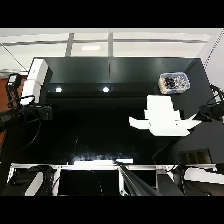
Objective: Fold the box and place the chain.
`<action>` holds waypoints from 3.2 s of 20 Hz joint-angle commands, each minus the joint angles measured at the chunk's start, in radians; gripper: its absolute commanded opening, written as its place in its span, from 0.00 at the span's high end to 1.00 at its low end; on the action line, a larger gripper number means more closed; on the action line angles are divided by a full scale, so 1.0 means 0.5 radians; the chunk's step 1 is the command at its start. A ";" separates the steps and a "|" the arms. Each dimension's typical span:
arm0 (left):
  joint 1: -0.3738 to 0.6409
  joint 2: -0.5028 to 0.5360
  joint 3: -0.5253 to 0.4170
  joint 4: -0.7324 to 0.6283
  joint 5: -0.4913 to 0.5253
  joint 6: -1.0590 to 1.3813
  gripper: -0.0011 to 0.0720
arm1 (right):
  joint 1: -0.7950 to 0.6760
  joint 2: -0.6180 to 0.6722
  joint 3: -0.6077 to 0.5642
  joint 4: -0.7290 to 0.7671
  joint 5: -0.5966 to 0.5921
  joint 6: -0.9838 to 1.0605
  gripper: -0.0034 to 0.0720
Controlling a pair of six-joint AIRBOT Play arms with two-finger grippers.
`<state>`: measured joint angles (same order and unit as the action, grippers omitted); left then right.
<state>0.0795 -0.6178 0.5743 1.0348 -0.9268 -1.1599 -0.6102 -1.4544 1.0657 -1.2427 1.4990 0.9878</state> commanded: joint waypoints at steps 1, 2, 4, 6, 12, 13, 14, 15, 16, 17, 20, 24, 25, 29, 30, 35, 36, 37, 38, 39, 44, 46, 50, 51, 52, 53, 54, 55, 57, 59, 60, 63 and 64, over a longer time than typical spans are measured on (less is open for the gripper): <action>-0.001 -0.002 -0.001 0.001 -0.002 0.001 0.01 | -0.002 -0.001 0.002 0.083 0.096 -0.066 0.92; -0.001 -0.002 -0.001 0.001 -0.003 0.000 0.01 | -0.002 -0.001 0.002 0.125 0.128 -0.075 0.92; -0.001 -0.002 -0.001 0.000 -0.003 0.000 0.01 | -0.002 0.011 0.002 0.220 0.188 -0.085 0.92; -0.001 -0.001 -0.001 -0.001 -0.004 0.000 0.01 | -0.002 0.066 0.002 0.341 0.186 -0.092 0.92; -0.001 -0.001 -0.001 -0.069 -0.001 0.002 0.03 | 0.021 0.467 -0.332 0.936 0.018 -0.197 0.92; -0.001 -0.002 -0.002 -0.134 -0.001 0.003 0.03 | 0.062 0.565 -0.439 0.991 -0.063 -0.195 0.92; -0.001 -0.005 -0.002 -0.197 -0.001 0.009 0.03 | 0.130 0.671 -0.558 1.052 -0.152 -0.195 0.92; -0.003 -0.011 -0.002 -0.260 -0.002 0.011 0.03 | 0.215 0.768 -0.674 1.109 -0.238 -0.166 0.92; -0.019 -0.020 -0.002 -0.285 -0.002 0.013 0.03 | 0.311 0.853 -0.779 1.152 -0.319 -0.126 0.92; -0.063 -0.037 -0.002 -0.289 -0.008 0.013 0.03 | 0.423 0.927 -0.871 1.186 -0.388 -0.120 0.92; -0.294 -0.157 -0.005 -0.278 -0.059 0.013 0.03 | 0.937 1.111 -1.080 1.192 -0.659 -0.033 0.92; -0.415 -0.479 -0.005 -0.488 0.061 0.024 0.03 | 1.505 1.169 -1.205 1.190 -1.068 0.037 0.92; -0.355 -0.592 -0.005 -0.628 0.021 0.101 0.03 | 1.568 1.169 -1.216 1.191 -1.091 0.038 0.92; -0.259 -1.025 -0.005 -1.021 -0.322 0.543 0.02 | 1.649 1.169 -1.221 1.192 -1.054 0.061 0.92; -0.270 -1.115 -0.005 -1.028 -0.341 0.613 0.02 | 1.649 1.169 -1.221 1.192 -1.052 0.069 0.92; -0.225 -1.476 -0.005 -1.170 -0.421 0.880 0.02 | 1.649 1.169 -1.221 1.192 -1.018 0.066 0.92; -0.225 -1.534 -0.005 -1.204 -0.484 0.975 0.02 | 1.649 1.169 -1.221 1.192 -1.019 0.066 0.92; -0.225 -1.582 -0.005 -1.279 -0.591 1.132 0.02 | 1.649 1.169 -1.221 1.193 -1.018 0.066 0.92; -0.225 -1.630 -0.005 -1.382 -0.719 1.308 0.02 | 1.649 1.169 -1.221 1.192 -1.018 0.066 0.92; -0.225 -1.675 -0.005 -1.466 -0.816 1.439 0.02 | 1.649 1.169 -1.221 1.192 -1.019 0.066 0.92; -0.233 -1.820 -0.005 -1.495 -0.955 1.704 0.02 | 1.649 1.169 -1.221 1.192 -1.019 0.067 0.92; -0.263 -1.821 -0.002 -1.411 -0.922 1.707 0.05 | 1.648 1.169 -1.221 1.192 -1.026 0.067 0.92; -0.409 -1.821 0.049 -1.187 -0.816 1.740 0.30 | 1.646 1.169 -1.221 1.192 -1.041 0.067 0.92; -0.438 -1.821 0.077 -1.133 -0.819 1.739 0.33 | 1.646 1.169 -1.221 1.192 -1.040 0.067 0.92; -0.454 -1.821 0.101 -1.096 -0.816 1.740 0.43 | 1.646 1.169 -1.221 1.192 -1.039 0.067 0.92; -0.457 -1.821 0.126 -1.085 -0.816 1.740 0.50 | 1.646 1.169 -1.221 1.191 -1.039 0.067 0.92; -0.449 -1.821 0.147 -1.089 -0.817 1.739 0.51 | 1.646 1.169 -1.221 1.191 -1.039 0.067 0.92; -0.443 -1.821 0.166 -1.090 -0.816 1.739 0.59 | 1.646 1.169 -1.221 1.191 -1.039 0.067 0.92; -0.445 -1.821 0.192 -1.091 -0.818 1.738 0.73 | 1.646 1.169 -1.221 1.191 -1.038 0.067 0.92; -0.445 -1.821 0.203 -1.107 -0.830 1.738 0.95 | 1.637 1.169 -1.221 1.171 -1.036 0.089 0.74; -0.444 -1.821 0.203 -1.121 -0.841 1.738 0.95 | 1.597 1.169 -1.218 1.075 -1.009 0.126 0.33; -0.452 -1.820 0.222 -1.107 -0.887 1.740 0.95 | 1.311 1.169 -1.118 0.700 -0.786 0.178 0.03; -0.468 -1.814 0.243 -1.073 -0.887 1.760 0.95 | 1.188 1.169 -1.038 0.616 -0.709 0.159 0.03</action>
<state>-0.1459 -1.5269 0.6800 0.4786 -1.3537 -0.2905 0.0971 -0.8707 0.4923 -0.7895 1.0477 1.0588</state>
